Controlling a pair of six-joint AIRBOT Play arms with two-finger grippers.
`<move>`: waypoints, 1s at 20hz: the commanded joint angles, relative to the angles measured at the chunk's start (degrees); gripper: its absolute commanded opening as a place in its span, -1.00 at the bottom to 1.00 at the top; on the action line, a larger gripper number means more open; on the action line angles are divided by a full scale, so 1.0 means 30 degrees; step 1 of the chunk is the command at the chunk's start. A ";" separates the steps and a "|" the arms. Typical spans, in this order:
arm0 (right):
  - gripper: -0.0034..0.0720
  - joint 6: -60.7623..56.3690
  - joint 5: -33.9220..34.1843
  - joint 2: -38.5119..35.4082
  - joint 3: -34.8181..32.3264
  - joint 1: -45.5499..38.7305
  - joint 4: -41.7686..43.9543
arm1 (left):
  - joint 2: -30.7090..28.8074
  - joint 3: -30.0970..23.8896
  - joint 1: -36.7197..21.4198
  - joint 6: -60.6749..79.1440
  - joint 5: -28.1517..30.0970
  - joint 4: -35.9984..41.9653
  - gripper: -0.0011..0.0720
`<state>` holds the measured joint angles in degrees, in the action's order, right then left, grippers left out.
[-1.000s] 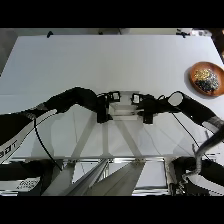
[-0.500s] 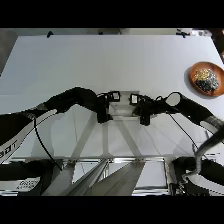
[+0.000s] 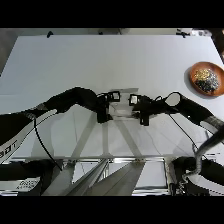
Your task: Fold the box and place the chain.
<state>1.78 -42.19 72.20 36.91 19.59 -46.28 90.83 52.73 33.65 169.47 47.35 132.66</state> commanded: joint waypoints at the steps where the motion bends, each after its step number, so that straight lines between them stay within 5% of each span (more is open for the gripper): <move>1: -0.77 -0.0007 -0.0146 -0.0335 0.0000 -0.0007 -0.0466 | 0.0015 0.0007 0.0000 0.0022 0.0000 -0.0029 -0.02; 10: -0.87 -0.5508 -0.1231 -0.5887 0.0000 -0.0015 -0.5413 | 0.0015 0.0007 0.0007 0.0022 0.0000 -0.0022 -0.02; 15: -0.87 -2.0312 -0.2885 -0.8575 0.0000 -0.1749 -0.8524 | 0.0015 0.0007 0.0007 0.0015 0.0000 -0.0022 -0.02; 20: -0.88 -2.5128 -0.7227 -0.8830 0.0000 -0.6666 -0.9078 | 0.0015 0.0007 0.0007 0.0022 0.0007 -0.0022 -0.02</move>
<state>-60.99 -56.18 46.63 36.88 6.79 -71.35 90.83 52.73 33.63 169.51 47.33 132.57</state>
